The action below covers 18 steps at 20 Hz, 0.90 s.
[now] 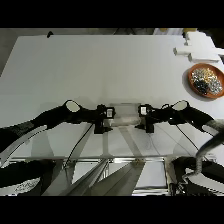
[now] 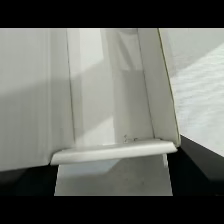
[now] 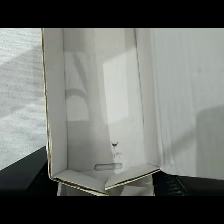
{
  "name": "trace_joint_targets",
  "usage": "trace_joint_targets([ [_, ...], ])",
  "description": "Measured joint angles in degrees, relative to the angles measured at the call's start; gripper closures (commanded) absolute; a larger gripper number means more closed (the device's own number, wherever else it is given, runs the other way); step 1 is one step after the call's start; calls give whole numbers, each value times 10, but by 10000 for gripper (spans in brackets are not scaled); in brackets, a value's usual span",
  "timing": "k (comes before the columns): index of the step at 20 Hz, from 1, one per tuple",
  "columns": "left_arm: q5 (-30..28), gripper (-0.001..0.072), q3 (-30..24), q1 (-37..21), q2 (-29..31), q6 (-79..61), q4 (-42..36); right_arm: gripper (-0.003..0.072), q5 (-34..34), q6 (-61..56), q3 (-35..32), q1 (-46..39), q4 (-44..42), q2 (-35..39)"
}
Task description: Fold the box and place the chain.
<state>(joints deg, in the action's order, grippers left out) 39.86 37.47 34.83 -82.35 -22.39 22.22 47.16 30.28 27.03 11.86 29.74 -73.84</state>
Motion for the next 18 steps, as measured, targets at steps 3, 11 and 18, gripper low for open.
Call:
trace_joint_targets([
  [3,0,15,0,2,-5,-9,-12,285,0,0,0,0,0,0],
  [11,-4,15,-20,-5,-7,-17,-32,285,0,0,0,0,0,0],
  [18,-5,14,-34,-12,-7,-37,-80,285,0,0,0,0,0,0],
])
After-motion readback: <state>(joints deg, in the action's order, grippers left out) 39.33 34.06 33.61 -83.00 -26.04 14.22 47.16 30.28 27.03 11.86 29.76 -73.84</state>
